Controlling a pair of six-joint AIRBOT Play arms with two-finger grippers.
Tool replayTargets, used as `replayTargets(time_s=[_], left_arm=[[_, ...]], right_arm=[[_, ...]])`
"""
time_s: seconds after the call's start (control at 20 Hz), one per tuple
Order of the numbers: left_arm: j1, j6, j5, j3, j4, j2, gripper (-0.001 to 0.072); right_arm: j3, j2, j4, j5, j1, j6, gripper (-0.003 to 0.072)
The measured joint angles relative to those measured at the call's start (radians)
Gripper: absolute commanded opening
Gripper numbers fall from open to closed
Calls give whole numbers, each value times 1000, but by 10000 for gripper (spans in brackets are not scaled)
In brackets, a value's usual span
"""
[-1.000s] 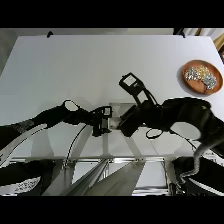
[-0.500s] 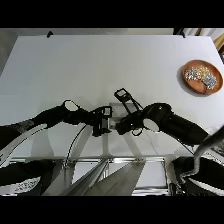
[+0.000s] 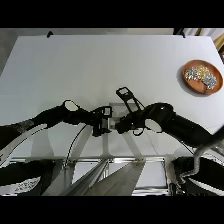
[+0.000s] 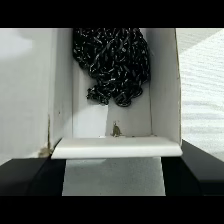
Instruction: Fold the box and place the chain.
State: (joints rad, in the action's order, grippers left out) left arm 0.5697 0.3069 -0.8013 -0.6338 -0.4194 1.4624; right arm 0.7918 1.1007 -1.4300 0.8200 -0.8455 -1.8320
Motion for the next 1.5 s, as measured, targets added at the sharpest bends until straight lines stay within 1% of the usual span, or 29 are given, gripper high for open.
replayTargets(time_s=[0.15, 0.25, 0.4, 0.45, 0.5, 0.55, 0.6, 0.75, 1.0, 1.15, 1.2, 1.25, 1.3, 1.4, 1.45, 1.5], left_arm=[[0, 0, 0, 0, 0, 0, 254], [0, 0, 0, 0, 0, 0, 254], [0, 0, 0, 0, 0, 0, 254], [0, 0, 0, 0, 0, 0, 254], [0, 0, 0, 0, 0, 0, 254], [0, 0, 0, 0, 0, 0, 254], [0, 0, 0, 0, 0, 0, 254], [0, 0, 0, 0, 0, 0, 254], [0, 0, 0, 0, 0, 0, 254], [0, 0, 0, 0, 0, 0, 254], [0, 0, 0, 0, 0, 0, 254], [0, 0, 0, 0, 0, 0, 254], [0, 0, 0, 0, 0, 0, 254], [0, 0, 0, 0, 0, 0, 254], [0, 0, 0, 0, 0, 0, 254], [0, 0, 0, 0, 0, 0, 254]], right_arm=[[3, -110, -30, 38, 35, -2, 190], [4, -168, -74, 110, 89, -2, 208], [0, -212, -140, 225, 197, 19, 208], [-7, -219, -153, 244, 237, 29, 240], [-16, -224, -165, 249, 274, 39, 338], [-25, -224, -171, 243, 305, 45, 421], [-34, -218, -177, 236, 331, 50, 420], [-54, -154, -178, 196, 377, 66, 415], [-64, 32, -116, 84, 399, 107, 401], [-66, 112, -79, 33, 402, 125, 393], [-66, 132, -69, 24, 403, 128, 367], [-66, 147, -62, 18, 403, 129, 304], [-66, 158, -56, 10, 403, 131, 285], [-66, 174, -46, 3, 403, 133, 276], [-66, 178, -42, 2, 404, 135, 233], [-66, 182, -39, 0, 403, 135, 164]])
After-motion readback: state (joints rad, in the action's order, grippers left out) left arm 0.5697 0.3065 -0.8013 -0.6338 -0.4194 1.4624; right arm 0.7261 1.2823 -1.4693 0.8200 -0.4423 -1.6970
